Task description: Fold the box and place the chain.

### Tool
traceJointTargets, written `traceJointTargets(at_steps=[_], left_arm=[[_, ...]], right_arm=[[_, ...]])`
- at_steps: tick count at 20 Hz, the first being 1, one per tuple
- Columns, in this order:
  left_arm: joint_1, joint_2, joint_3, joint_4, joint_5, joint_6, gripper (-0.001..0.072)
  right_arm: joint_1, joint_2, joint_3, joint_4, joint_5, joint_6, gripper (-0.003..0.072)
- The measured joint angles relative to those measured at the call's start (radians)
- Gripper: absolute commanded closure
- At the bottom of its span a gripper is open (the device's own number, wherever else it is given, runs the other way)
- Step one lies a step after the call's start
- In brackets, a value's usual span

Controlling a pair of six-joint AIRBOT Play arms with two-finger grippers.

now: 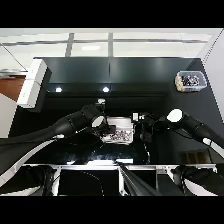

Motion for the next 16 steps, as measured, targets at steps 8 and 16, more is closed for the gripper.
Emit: traceJointTargets(at_steps=[8, 16], left_arm=[[0.0, 0.0, 0.0, 0.0, 0.001, 0.0, 0.0677], [0.0, 0.0, 0.0, 0.001, 0.001, 0.0, 0.0677]], right_arm=[[0.014, 0.007, 0.0, -0.009, -0.017, 0.029, 0.0644], [-0.03, 0.192, 0.0, -0.14, 0.054, 0.349, 0.0643]])
